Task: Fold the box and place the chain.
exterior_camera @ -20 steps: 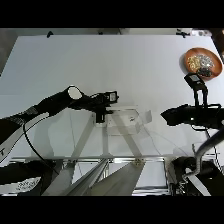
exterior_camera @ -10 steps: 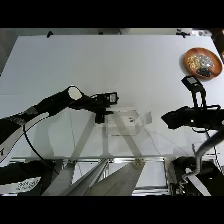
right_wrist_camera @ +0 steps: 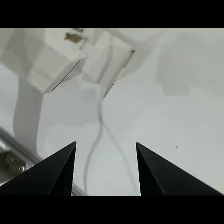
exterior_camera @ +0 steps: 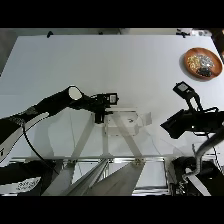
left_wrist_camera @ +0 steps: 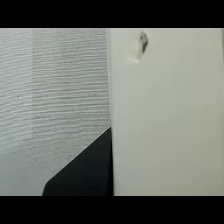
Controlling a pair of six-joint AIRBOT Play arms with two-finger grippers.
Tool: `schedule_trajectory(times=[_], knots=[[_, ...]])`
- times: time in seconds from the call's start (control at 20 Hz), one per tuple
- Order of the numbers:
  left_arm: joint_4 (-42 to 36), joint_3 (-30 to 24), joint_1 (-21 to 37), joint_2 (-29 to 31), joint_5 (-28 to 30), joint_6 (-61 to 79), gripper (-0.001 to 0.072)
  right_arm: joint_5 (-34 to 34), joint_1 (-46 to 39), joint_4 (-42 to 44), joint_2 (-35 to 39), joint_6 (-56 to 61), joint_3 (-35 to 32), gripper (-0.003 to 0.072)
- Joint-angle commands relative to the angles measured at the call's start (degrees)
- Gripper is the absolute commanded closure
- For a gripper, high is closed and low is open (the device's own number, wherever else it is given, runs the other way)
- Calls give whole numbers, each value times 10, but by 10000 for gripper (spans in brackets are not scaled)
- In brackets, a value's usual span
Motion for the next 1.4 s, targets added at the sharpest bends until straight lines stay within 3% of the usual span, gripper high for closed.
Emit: schedule_trajectory(times=[0.0,0.2,0.25,0.4,0.6,0.85,1.1,1.25,1.35], knots=[[2,0,0,0,0,0,694,22,0,23,-7,-121,-1,263],[2,0,0,0,0,0,694,-33,29,51,-23,-201,-27,196],[2,0,0,0,0,0,694,-59,56,55,-23,-223,-38,89],[2,0,0,0,0,0,694,-148,162,24,-29,-271,-48,-17],[2,0,0,0,0,0,694,-226,253,-43,-67,-270,-53,-18],[2,0,0,0,-1,0,694,-297,268,-75,-83,-273,-118,-18],[2,0,0,0,-2,0,694,-410,293,-48,-68,-337,-195,-17],[2,0,0,0,-4,0,694,-441,293,20,-68,-389,-209,-17],[2,0,0,1,-4,0,694,-461,293,23,-69,-417,-225,-17]])
